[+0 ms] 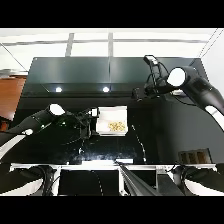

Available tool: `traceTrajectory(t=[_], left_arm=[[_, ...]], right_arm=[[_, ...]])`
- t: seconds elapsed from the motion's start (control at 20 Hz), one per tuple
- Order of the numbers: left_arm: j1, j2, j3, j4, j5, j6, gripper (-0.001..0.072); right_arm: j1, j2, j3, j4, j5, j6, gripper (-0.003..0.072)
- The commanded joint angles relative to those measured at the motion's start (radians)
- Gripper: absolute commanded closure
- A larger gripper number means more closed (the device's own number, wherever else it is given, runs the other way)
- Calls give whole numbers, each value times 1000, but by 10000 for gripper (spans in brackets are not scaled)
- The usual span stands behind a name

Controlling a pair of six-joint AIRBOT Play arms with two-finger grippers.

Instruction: Fold the box and place the chain.

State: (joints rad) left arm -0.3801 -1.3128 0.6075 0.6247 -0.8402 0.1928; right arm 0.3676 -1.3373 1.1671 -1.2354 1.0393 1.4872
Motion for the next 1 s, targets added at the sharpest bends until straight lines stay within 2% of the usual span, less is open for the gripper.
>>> traceTrajectory(t=[0.0,0.25,0.45,0.65,0.95], left_arm=[[0,-1,1,0,-2,0,247],[0,-1,1,0,-2,0,247],[0,-1,1,0,-2,0,247],[0,-1,1,0,-2,0,247],[0,-1,1,0,-1,0,247]], right_arm=[[-5,-75,35,151,18,-175,-17],[-4,-78,35,348,100,-526,-17],[-4,-78,35,438,218,-695,-17],[-3,-78,35,415,296,-766,-18],[44,-79,35,336,293,-774,-18]])
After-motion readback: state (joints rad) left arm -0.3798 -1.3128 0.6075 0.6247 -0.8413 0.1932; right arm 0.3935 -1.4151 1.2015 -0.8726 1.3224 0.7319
